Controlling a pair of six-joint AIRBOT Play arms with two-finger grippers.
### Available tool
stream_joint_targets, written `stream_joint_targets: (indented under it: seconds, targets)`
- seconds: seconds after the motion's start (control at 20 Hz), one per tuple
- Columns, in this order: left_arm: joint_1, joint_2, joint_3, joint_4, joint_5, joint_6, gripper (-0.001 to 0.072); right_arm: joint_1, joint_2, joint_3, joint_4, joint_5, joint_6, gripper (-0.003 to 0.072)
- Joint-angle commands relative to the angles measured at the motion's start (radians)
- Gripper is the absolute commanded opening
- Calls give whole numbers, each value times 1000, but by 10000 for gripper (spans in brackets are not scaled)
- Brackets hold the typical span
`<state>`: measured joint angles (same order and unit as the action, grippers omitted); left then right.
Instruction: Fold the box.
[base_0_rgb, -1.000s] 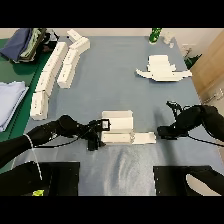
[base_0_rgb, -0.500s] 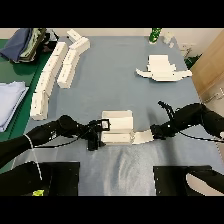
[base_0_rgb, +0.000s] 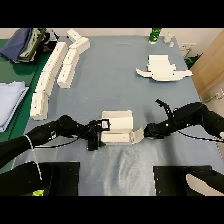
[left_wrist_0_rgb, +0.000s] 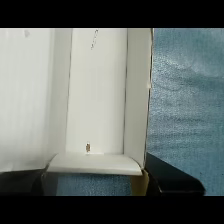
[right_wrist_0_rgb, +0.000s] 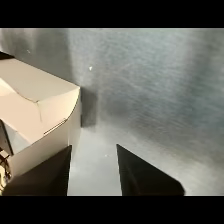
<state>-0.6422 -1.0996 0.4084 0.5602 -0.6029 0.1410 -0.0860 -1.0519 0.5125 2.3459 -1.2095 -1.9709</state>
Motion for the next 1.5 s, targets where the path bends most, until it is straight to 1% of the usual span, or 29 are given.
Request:
stream_joint_targets:
  seconds: [0.0, 0.15, 0.3, 0.45, 0.6, 0.75, 0.8, 0.9, 1.0, 1.1, 1.15, 1.25, 1.45]
  targets:
    - [0, 0, 0, 0, 0, 0, 448, 44, 0, 0, 32, 2, -9, 435]
    - [0, 0, 0, 0, 0, 0, 448, 117, 0, 6, 53, 21, -9, 435]
    - [0, 0, 0, 0, 0, 0, 448, 169, 0, 56, 52, 27, 10, 435]
    - [0, 0, 0, 0, 0, 0, 448, 182, 0, 109, 52, 46, 47, 435]
    - [0, 0, 0, 0, 0, 0, 448, 198, -2, 113, 33, 73, 80, 435]
    - [0, 0, 0, 0, 0, 0, 448, 332, -2, 115, -95, 180, 215, 434]
    - [0, 0, 0, 0, 0, 0, 448, 389, -3, 122, -158, 221, 299, 427]
    - [0, 0, 0, 0, 0, 0, 448, 519, -12, 166, -349, 278, 545, 424]
    - [0, 0, 0, 0, 0, 0, 448, 635, -51, 240, -581, 267, 797, 383]
    - [0, 0, 0, 0, 0, 0, 448, 736, -128, 329, -789, 166, 1007, 373]
    - [0, 0, 0, 0, 0, 0, 448, 769, -170, 365, -843, 111, 1065, 372]
    - [0, 0, 0, 0, 0, 0, 448, 811, -247, 418, -913, 47, 1153, 372]
    - [0, 0, 0, 0, 0, 0, 448, 824, -323, 446, -875, 53, 1217, 372]
